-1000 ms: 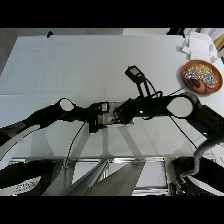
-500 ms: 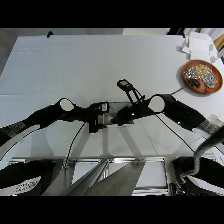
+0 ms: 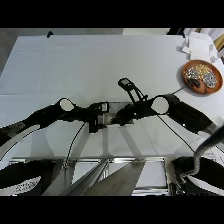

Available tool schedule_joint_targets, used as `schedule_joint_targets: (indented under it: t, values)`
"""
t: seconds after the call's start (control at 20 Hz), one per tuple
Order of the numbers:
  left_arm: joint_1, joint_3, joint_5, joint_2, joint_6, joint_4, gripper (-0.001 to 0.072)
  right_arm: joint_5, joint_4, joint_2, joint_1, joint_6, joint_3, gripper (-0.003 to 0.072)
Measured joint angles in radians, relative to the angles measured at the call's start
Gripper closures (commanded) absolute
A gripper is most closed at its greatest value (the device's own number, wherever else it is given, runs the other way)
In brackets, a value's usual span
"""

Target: Fold the box and place the chain.

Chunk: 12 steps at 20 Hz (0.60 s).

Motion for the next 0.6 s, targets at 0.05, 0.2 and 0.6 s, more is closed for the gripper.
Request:
schedule_joint_targets:
  t: [0.05, 0.2, 0.6]
  values:
    - [0.0, 0.0, 0.0, 0.0, 0.0, 0.0, 0.0701, 0.018, -0.033, 0.029, -0.013, 0.001, 0.0, 0.0459]
    - [0.0, 0.0, 0.0, 0.0, 0.0, 0.0, 0.0701, 0.1, -0.121, 0.104, -0.091, 0.018, 0.0, 0.0459]
    - [0.0, 0.0, 0.0, 0.0, 0.0, 0.0, 0.0701, 0.201, -0.235, 0.111, -0.425, 0.057, 0.0, 0.0256]
